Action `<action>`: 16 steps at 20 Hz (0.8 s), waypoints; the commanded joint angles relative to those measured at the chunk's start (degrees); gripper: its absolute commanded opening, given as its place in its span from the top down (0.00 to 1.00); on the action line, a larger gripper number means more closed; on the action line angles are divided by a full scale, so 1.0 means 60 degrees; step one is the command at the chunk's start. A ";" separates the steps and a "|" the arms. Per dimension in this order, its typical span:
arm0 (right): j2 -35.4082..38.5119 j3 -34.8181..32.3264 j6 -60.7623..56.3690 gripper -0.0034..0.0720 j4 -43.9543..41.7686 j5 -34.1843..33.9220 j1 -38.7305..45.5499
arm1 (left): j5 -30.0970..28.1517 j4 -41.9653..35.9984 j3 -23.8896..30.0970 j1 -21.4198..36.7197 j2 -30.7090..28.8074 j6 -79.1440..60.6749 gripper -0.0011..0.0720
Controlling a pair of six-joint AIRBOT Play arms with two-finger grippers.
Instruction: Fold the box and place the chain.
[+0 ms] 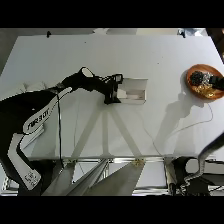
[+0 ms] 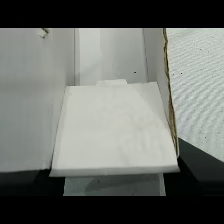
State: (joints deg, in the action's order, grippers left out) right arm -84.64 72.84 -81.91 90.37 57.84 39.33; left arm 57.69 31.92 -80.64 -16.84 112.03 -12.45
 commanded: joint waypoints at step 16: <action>0.1235 -0.0004 -0.0007 0.93 -0.0335 0.2393 -0.6266 | -0.0007 0.0000 -0.0011 0.0004 -0.0004 0.0000 0.55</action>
State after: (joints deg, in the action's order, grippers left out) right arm -77.28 72.84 -81.95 88.09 71.77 8.16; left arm 57.67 31.92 -80.64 -16.84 112.03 -12.45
